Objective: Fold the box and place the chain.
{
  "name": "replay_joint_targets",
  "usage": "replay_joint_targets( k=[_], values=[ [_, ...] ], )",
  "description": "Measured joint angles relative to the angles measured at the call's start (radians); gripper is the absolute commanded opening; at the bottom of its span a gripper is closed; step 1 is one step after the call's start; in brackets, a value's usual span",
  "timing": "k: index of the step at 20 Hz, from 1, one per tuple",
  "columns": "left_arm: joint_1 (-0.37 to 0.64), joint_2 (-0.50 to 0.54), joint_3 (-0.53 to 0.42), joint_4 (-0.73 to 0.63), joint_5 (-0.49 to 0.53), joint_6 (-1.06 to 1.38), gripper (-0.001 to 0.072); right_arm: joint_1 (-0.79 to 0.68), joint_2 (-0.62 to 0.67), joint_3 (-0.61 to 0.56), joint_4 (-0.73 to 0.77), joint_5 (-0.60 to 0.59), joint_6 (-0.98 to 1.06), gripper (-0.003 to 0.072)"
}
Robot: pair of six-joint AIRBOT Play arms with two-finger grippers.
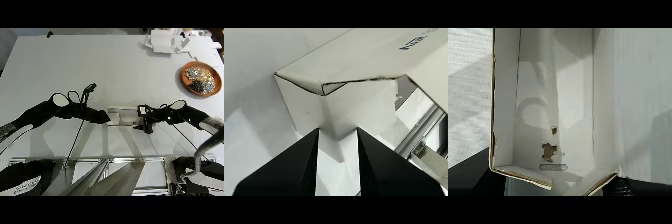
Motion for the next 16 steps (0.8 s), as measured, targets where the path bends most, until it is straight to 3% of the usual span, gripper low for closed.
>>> replay_joint_targets(
  k=[2, 3, 16],
  values=[
    [-0.007, 0.000, 0.000, 0.001, 0.008, -0.006, 0.0434, 0.000, 0.000, 0.000, 0.000, 0.000, 0.000, 0.0297],
    [-0.009, 0.000, 0.000, 0.008, 0.012, -0.018, 0.0452, 0.000, 0.000, 0.000, 0.000, 0.000, 0.000, 0.0297],
    [-0.132, -0.031, 0.135, 0.320, 0.073, -0.426, 0.0453, 0.000, 0.000, 0.000, 0.000, 0.000, 0.000, 0.0297]
  ],
)
